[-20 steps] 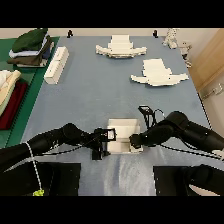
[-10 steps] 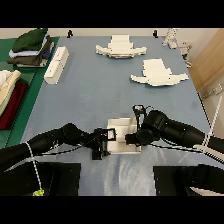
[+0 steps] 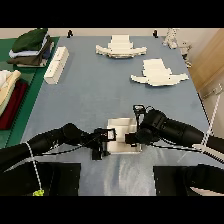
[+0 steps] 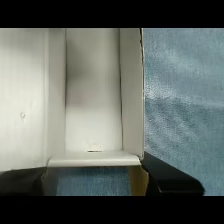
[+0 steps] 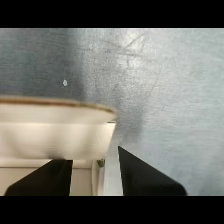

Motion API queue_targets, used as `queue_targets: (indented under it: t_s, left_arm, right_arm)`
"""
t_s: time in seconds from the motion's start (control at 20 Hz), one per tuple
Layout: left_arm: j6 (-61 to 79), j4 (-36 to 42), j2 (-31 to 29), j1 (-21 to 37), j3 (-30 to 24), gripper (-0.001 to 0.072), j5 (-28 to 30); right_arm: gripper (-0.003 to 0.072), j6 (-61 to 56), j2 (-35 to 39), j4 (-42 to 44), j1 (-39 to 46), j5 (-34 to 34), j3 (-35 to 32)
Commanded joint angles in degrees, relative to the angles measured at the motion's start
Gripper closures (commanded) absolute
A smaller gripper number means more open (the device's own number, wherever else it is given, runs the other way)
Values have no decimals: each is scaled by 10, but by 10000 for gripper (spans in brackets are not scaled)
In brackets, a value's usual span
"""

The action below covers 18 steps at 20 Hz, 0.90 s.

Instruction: Fold the box.

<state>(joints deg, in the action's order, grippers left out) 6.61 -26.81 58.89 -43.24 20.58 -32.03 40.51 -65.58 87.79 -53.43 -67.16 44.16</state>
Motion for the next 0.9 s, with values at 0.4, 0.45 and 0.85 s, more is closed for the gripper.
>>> queue_targets:
  t_s: [0.4, 0.45, 0.85]
  left_arm:
    - [0, 0, 0, 0, 0, 271, 1]
    - [0, 0, 0, 0, 0, 271, 1]
    - [0, 0, 0, 0, 0, 271, 1]
  right_arm:
    - [266, 76, 118, -23, 79, -102, 52]
    - [326, 100, 126, -23, 106, -101, 50]
    - [686, 474, -24, 345, 428, 20, 23]
